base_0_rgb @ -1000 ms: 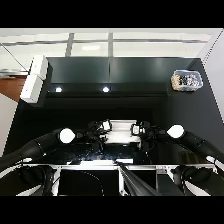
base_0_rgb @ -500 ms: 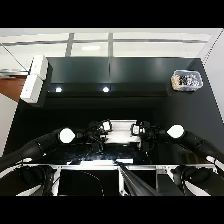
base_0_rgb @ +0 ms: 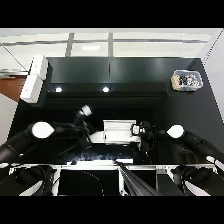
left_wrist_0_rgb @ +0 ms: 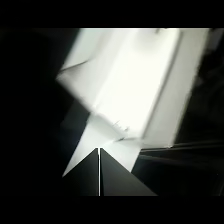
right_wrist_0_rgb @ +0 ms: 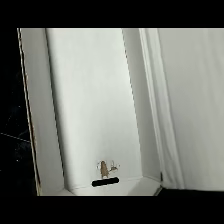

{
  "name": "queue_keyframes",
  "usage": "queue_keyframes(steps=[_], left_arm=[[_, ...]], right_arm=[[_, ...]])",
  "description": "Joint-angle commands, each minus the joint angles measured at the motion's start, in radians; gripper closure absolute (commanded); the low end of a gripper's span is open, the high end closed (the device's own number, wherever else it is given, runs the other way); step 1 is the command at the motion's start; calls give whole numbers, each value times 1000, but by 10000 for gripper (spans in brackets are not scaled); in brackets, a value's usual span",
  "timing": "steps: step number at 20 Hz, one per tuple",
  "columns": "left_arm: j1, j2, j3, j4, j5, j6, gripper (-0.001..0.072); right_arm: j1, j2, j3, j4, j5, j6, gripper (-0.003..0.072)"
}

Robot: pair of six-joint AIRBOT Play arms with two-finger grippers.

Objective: Fold the box and place the chain.

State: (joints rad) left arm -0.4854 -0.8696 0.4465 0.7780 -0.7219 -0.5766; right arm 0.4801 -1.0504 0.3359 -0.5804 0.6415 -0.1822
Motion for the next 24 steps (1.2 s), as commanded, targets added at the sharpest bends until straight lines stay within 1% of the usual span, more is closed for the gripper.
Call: queue_keyframes(steps=[1,2,4,6,8,10,12,15,18,20,21,22,23,24], left_arm=[[279,69,-3,124,-194,-507,682],[372,57,-10,123,-256,-658,681],[507,27,-38,124,-338,-691,681],[578,-5,-77,110,-315,-706,681],[587,-54,-119,29,-296,-732,682],[564,-124,-128,-34,-295,-671,681],[506,-196,-128,-117,-279,-582,681],[371,-295,-121,-224,-176,-573,681],[258,-312,-92,-261,-154,-545,681],[227,-311,-73,-260,-145,-555,678],[226,-307,-66,-263,-146,-557,643],[229,-300,-60,-263,-150,-556,507],[232,-290,-52,-262,-169,-556,233],[232,-281,-43,-262,-198,-556,-11]], right_arm=[[0,0,0,0,1,0,153],[0,0,0,0,1,0,153],[0,0,-1,0,1,0,153],[0,0,-1,0,1,0,153],[0,0,0,0,1,0,153],[0,0,0,0,1,0,153],[0,0,-1,0,1,0,153],[0,0,0,0,1,0,153],[0,0,0,0,1,0,153],[0,0,-1,0,1,0,154],[0,0,0,0,1,0,154],[0,0,0,0,1,0,154],[0,0,-1,0,1,0,153],[0,0,0,0,1,0,153]])
